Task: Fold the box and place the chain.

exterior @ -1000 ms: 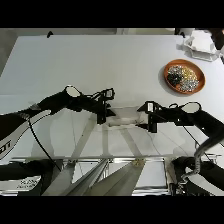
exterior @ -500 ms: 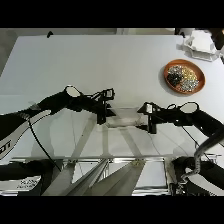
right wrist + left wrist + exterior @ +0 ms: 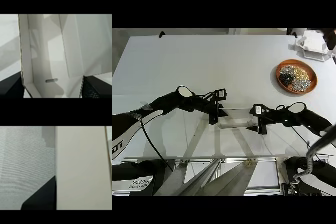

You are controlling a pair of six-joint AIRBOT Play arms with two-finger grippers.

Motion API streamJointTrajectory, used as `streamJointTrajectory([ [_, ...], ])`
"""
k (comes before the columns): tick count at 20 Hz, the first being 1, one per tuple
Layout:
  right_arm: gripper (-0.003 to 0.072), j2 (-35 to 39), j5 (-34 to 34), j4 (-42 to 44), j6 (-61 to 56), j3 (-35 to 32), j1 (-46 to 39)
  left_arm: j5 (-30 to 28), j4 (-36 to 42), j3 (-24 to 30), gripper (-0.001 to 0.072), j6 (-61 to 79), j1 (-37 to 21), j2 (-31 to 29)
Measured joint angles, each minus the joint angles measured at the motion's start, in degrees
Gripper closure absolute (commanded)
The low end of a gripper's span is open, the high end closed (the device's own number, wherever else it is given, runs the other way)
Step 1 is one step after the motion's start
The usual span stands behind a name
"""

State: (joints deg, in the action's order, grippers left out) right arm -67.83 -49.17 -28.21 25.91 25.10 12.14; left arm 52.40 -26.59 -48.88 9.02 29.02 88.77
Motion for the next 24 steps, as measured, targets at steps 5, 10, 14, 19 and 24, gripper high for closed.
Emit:
streamJointTrajectory([
  [5,0.0019,-0.6,0.2,0.2,0.3,0.4,0.0,-0.1,0.0,0.0,0.0697,0.0,0.0,0.0],
  [10,0.0019,-0.9,0.3,0.4,0.4,0.6,0.0,-0.1,0.0,0.0,0.0697,0.0,0.0,0.0],
  [14,0.0019,-2.2,0.9,0.8,0.7,0.7,1.3,-0.1,0.0,0.0,0.0697,0.0,0.0,0.0],
  [19,0.0039,-3.5,1.1,1.5,1.3,1.1,2.3,0.0,0.0,0.0,0.0697,0.0,0.0,0.0],
  [24,0.0104,-4.6,0.8,1.6,1.5,1.4,2.5,0.0,0.0,0.0,0.0697,0.0,0.0,0.0],
])
